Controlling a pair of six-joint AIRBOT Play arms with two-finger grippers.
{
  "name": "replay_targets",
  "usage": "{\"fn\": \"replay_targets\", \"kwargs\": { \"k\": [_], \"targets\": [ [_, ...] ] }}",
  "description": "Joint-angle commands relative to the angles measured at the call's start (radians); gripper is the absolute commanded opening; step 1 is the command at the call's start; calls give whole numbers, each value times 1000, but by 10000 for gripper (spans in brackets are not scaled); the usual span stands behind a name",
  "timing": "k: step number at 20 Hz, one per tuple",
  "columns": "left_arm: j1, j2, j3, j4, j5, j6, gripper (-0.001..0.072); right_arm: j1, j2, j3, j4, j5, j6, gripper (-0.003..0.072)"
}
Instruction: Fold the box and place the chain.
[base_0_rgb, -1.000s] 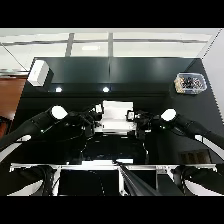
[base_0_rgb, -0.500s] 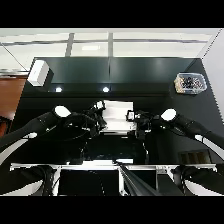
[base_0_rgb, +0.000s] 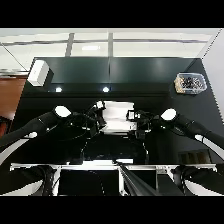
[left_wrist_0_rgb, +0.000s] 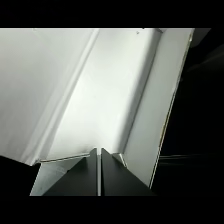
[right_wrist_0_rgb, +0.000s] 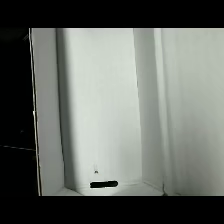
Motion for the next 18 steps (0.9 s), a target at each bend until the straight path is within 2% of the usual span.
{"fn": "replay_targets", "kwargs": {
  "k": [1, 4, 6, 8, 10, 13, 16, 18],
  "targets": [
    [19, 21, 33, 112, -93, -128, 27, 0, 0, 0, 0, 1, 0, 423],
    [100, 132, 56, 417, -102, -499, 26, 0, 0, 0, -1, -2, -1, 423],
    [204, 209, 56, 627, -88, -840, 26, 0, 0, 0, -1, -2, -1, 423],
    [336, 244, 51, 714, -111, -1150, 27, 0, 0, 0, 0, -2, -1, 423],
    [475, 235, 21, 639, -174, -1374, 28, 0, 0, 0, -1, -3, -1, 423],
    [624, 186, -70, 349, -260, -1300, 28, 0, 0, 0, -1, -2, -1, 423],
    [640, 54, -96, 198, -409, -1128, 27, 0, 0, 0, -1, -2, -1, 423],
    [599, -26, -95, 115, -402, -1068, 26, 0, 0, 0, -1, -2, -1, 423]
  ]
}}
